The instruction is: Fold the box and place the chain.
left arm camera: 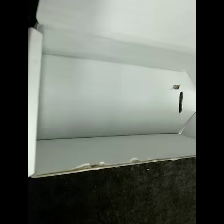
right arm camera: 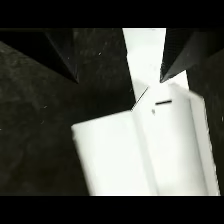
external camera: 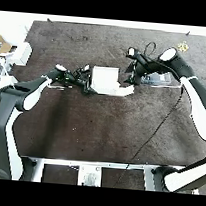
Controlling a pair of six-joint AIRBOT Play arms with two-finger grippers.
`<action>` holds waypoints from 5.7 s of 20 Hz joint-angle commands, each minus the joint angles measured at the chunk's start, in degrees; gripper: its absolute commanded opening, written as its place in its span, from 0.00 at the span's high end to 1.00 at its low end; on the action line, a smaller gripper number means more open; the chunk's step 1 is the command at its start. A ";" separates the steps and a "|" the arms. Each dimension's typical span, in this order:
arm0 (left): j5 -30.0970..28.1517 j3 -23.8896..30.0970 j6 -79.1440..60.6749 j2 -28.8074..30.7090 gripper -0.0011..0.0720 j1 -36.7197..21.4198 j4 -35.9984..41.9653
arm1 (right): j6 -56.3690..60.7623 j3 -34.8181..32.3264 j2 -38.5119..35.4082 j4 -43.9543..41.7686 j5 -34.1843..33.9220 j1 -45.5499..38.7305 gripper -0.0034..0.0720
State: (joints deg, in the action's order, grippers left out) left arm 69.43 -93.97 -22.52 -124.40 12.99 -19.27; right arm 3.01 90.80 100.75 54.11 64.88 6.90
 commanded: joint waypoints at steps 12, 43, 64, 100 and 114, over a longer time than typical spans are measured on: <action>0.00 -0.02 0.02 0.00 0.14 0.00 0.02 | 0.24 -0.26 6.54 1.86 -2.86 3.23 0.41; 0.00 -0.02 0.02 0.00 0.14 0.00 0.02 | -3.15 -3.08 8.79 -9.20 -5.11 6.49 0.00; 0.00 -0.02 0.02 0.00 0.14 0.00 0.02 | 51.98 -2.95 -6.97 15.89 -2.75 -2.71 0.96; 0.02 -0.02 0.02 0.00 0.14 0.00 0.02 | 61.09 -9.84 1.90 -11.56 -5.25 1.44 0.29; 0.02 -0.02 0.02 0.00 0.14 0.00 0.04 | 86.42 -1.90 4.20 17.59 -5.05 11.02 0.36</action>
State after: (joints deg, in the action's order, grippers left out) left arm 69.41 -93.97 -22.50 -124.40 12.99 -19.27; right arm 82.02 85.91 103.61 63.29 56.97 15.90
